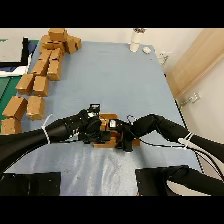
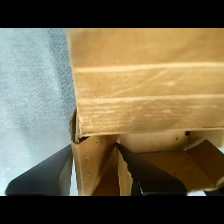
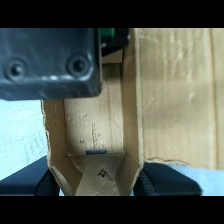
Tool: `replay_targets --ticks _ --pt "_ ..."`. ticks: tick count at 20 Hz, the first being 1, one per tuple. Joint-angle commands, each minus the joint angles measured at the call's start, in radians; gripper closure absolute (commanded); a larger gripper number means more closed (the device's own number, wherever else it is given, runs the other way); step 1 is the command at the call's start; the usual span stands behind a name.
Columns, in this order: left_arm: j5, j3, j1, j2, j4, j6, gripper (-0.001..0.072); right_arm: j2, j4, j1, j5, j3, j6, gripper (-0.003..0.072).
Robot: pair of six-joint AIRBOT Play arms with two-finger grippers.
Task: Fold the box.
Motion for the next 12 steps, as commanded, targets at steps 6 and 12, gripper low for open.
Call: replay_targets --ticks 6,12 --pt "-0.014 0.007 -0.010 -0.018 0.024 -0.033 0.0300 0.000 0.000 0.000 0.000 0.000 0.000 0.0107" --pt "-0.033 0.037 -0.012 -0.064 0.035 -0.033 0.0300 0.000 0.000 0.000 0.000 0.000 0.000 0.0107"
